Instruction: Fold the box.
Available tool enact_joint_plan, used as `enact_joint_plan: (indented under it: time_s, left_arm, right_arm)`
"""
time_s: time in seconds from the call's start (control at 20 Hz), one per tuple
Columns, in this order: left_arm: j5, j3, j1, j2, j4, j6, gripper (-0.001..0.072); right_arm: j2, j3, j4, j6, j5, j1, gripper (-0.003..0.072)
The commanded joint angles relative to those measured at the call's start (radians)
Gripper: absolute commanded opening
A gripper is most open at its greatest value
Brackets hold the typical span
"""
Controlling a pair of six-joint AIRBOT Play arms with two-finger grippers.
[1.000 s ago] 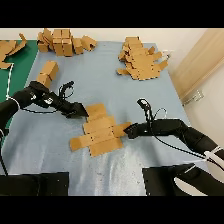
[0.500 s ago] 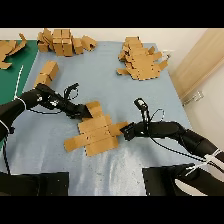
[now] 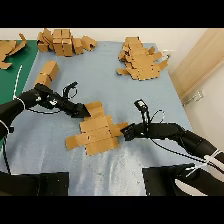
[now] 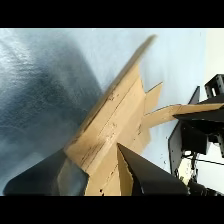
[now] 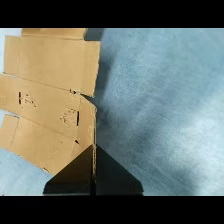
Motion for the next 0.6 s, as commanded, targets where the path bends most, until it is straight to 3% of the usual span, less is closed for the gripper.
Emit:
enact_joint_plan:
  time_s: [0.0, 0.3, 0.4, 0.55]
  left_arm:
    - [0.002, 0.001, 0.018, -0.001, -0.040, 0.019, 0.0403]
    - [-0.030, 0.000, -0.003, -0.001, -0.067, 0.061, 0.0401]
    - [-0.041, 0.000, -0.005, -0.001, -0.067, 0.064, 0.0224]
    - [-0.064, -0.001, -0.005, -0.001, -0.066, 0.064, 0.0225]
  right_arm:
    - [0.001, -0.010, -0.004, 0.010, 0.003, 0.001, 0.0006]
    - [0.001, -0.010, -0.004, 0.010, 0.011, 0.001, 0.0007]
    - [0.001, -0.010, -0.004, 0.010, 0.016, 0.001, 0.0006]
    - [0.001, -0.010, -0.004, 0.010, 0.023, 0.001, 0.0007]
